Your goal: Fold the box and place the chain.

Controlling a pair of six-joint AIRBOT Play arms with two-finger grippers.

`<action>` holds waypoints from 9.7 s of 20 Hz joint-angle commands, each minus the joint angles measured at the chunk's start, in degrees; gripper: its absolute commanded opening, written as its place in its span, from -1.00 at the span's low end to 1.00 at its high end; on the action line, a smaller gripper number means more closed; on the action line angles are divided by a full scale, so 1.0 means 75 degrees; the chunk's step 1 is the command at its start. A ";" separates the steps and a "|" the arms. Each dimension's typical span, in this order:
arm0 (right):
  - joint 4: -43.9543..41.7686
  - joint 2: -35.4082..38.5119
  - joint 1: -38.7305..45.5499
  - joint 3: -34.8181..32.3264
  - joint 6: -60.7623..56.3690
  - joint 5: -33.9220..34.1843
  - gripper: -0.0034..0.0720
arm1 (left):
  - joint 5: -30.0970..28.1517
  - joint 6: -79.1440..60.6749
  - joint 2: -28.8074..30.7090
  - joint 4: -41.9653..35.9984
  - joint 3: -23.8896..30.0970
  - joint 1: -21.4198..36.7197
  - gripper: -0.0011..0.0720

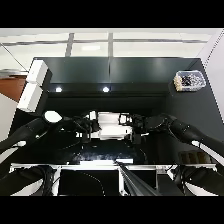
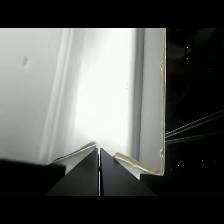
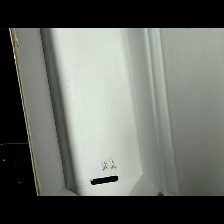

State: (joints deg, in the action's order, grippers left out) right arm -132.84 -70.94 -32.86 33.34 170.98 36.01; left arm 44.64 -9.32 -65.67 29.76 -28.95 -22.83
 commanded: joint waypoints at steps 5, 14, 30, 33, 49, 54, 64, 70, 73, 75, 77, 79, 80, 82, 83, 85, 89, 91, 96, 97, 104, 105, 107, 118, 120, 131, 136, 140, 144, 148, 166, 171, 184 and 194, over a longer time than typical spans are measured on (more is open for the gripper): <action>0.0003 -0.0006 -0.0006 0.0000 0.0000 0.0006 0.36 | 0.0871 0.6554 0.1629 0.1751 -0.0006 0.2862 -0.89; -0.0003 -0.0006 -0.0006 0.0000 -0.0003 0.0003 0.36 | 0.2308 1.0856 0.0801 0.1868 0.0411 0.4913 -0.90; -0.0003 -0.0006 -0.0006 0.0000 -0.0052 -0.0058 0.36 | 0.1524 1.0013 -0.0638 0.0425 0.0504 0.2209 0.57; 0.0000 -0.0006 -0.0006 0.0000 -0.0052 -0.0055 0.35 | 0.1731 1.0095 -0.0458 0.0411 0.0367 0.2206 0.82; -0.0003 -0.0006 -0.0006 0.0000 -0.0058 -0.0055 0.35 | 0.0775 1.0835 0.0376 0.0122 0.0321 0.0746 0.83; -0.0003 -0.0006 -0.0006 0.0000 -0.0058 -0.0055 0.35 | 0.0009 1.1418 0.0376 0.0181 0.0192 0.0166 0.83; 0.0000 -0.0006 -0.0006 0.0000 -0.0061 -0.0061 0.35 | -0.0236 1.4536 0.0294 0.4103 -0.0758 -0.1559 0.75; 0.0000 -0.0006 -0.0006 0.0000 -0.0221 -0.0055 0.36 | -0.0093 1.5813 -0.0347 0.5438 -0.1556 -0.2180 0.72; 0.0003 -0.0006 -0.0006 0.0000 -0.0221 -0.0061 0.35 | 0.0297 1.5996 -0.0688 0.5960 -0.1935 -0.2192 0.52; 0.0003 -0.0006 -0.0006 0.0000 -0.0221 -0.0140 0.35 | 0.0329 1.5996 -0.0752 0.6033 -0.2022 -0.2192 0.52; 0.0003 -0.0006 -0.0006 0.0000 -0.0221 -0.0204 0.36 | 0.0373 1.6058 -0.0752 0.6204 -0.2043 -0.2192 0.52; 0.0003 -0.0006 -0.0006 0.0000 -0.0221 -0.0195 0.35 | 0.0478 1.6078 -0.0769 0.6204 -0.2043 -0.2197 0.52; 0.0003 -0.0006 -0.0006 0.0000 -0.0221 -0.0198 0.35 | 0.0487 1.6116 -0.0787 0.6239 -0.2043 -0.2244 0.52; 0.0003 -0.0006 -0.0006 0.0000 -0.0221 -0.0204 0.35 | 0.0527 1.6457 -0.0831 0.6411 -0.2046 -0.2381 0.52; 0.0003 -0.0006 -0.0006 0.0000 -0.0221 -0.0201 0.35 | 0.0519 1.6635 -0.0836 0.6589 -0.2046 -0.2483 0.52; 0.0003 -0.0006 -0.0006 0.0000 -0.0221 -0.0201 0.35 | 0.0522 1.6958 -0.0836 0.6968 -0.2046 -0.2696 0.51; 0.0000 -0.0006 -0.0006 0.0000 -0.0221 -0.0195 0.35 | 0.0513 1.7171 -0.0851 0.7181 -0.2046 -0.2894 0.51; 0.0003 -0.0006 -0.0006 0.0000 -0.0221 -0.0198 0.35 | 0.0493 1.7284 -0.0851 0.7201 -0.2063 -0.2900 0.51; 0.0000 -0.0006 -0.0009 0.0000 -0.0221 -0.0175 0.35 | 0.0662 1.7509 -0.1011 0.7166 -0.2285 -0.2906 0.51; 0.0003 -0.0006 -0.0009 0.0000 -0.0224 -0.0154 0.35 | 0.0828 1.7509 -0.1110 0.7166 -0.2393 -0.2906 0.51; 0.0000 -0.0006 -0.0009 0.0000 -0.0224 -0.0137 0.35 | 0.1026 1.7914 -0.1530 0.7018 -0.2760 -0.2958 0.34; 0.0000 -0.0006 -0.0009 0.0000 -0.0224 -0.0137 0.35 | 0.1037 1.7937 -0.1530 0.7018 -0.2760 -0.2958 0.23; 0.0003 -0.0006 -0.0009 0.0000 -0.0224 -0.0140 0.35 | 0.1061 1.7934 -0.1530 0.7029 -0.2760 -0.2958 -0.06; 0.0003 -0.0006 -0.0006 0.0000 -0.0224 -0.0140 0.35 | 0.1119 1.8304 -0.1684 0.7227 -0.2914 -0.2958 -0.34; 0.0003 -0.0006 -0.0009 0.0000 -0.0224 -0.0140 0.35 | 0.1160 1.8307 -0.1827 0.7216 -0.3083 -0.2958 -0.34; 0.0003 -0.0006 -0.0006 0.0000 -0.0224 -0.0143 0.35 | 0.1629 1.8508 -0.2055 0.7344 -0.3337 -0.3206 -0.90; 0.0003 -0.0006 -0.0006 0.0000 -0.0224 -0.0146 0.35 | 0.1923 1.8508 -0.2052 0.7341 -0.3448 -0.3206 -0.73; 0.0003 -0.0006 -0.0006 0.0000 -0.0224 -0.0146 0.35 | 0.2084 1.8508 -0.2049 0.7344 -0.3698 -0.3203 0.21; 0.0006 -0.0006 -0.0006 0.0000 -0.0224 -0.0143 0.35 | 0.2151 1.8511 -0.2052 0.7382 -0.3716 -0.3206 0.19; 0.0006 -0.0006 -0.0006 0.0000 -0.0224 -0.0146 0.35 | 0.2343 1.8733 -0.2055 0.7379 -0.3707 -0.3203 0.14; 0.1035 0.1393 0.0396 0.0006 -0.0807 0.1105 0.95 | 0.2320 1.8730 -0.2273 0.7577 -0.3707 -0.3223 -0.90; 0.1533 0.1556 0.0664 -0.0023 -0.0358 0.1239 0.95 | 0.2259 1.8730 -0.2273 0.7565 -0.3707 -0.3226 -0.90; 0.0595 0.1052 0.0423 -0.0023 0.0029 0.0877 -0.18 | 0.2264 1.8730 -0.2273 0.7565 -0.3707 -0.3232 -0.90; 0.0312 0.0831 -0.0117 -0.0023 -0.0233 0.0335 -0.60 | 0.2259 1.8730 -0.2273 0.7545 -0.3707 -0.3235 -0.90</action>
State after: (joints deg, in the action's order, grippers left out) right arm -130.02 -64.31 -32.60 33.17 169.64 40.29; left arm 61.63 131.15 -82.67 86.46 -56.77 -47.07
